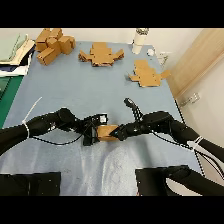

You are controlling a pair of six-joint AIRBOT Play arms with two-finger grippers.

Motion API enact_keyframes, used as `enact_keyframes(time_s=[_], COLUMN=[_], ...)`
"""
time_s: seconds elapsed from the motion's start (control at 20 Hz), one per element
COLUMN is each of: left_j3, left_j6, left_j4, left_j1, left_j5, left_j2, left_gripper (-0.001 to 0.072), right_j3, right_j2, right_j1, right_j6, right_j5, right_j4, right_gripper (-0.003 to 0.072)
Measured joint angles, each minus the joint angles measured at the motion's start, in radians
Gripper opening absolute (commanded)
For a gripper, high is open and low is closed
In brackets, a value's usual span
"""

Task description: Fold the box.

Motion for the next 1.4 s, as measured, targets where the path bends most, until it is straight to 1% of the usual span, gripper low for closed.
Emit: enact_keyframes(time_s=[1.4], left_j3=[0.000], left_j6=[0.000], left_j4=[0.000], left_j1=[0.000], left_j5=[0.000], left_j2=[0.000], left_gripper=[0.0527], right_j3=[-0.014], right_j2=[-0.006], right_j1=[0.000], right_j6=[0.000], right_j5=[0.026], right_j4=[-0.016], right_gripper=[0.0004])
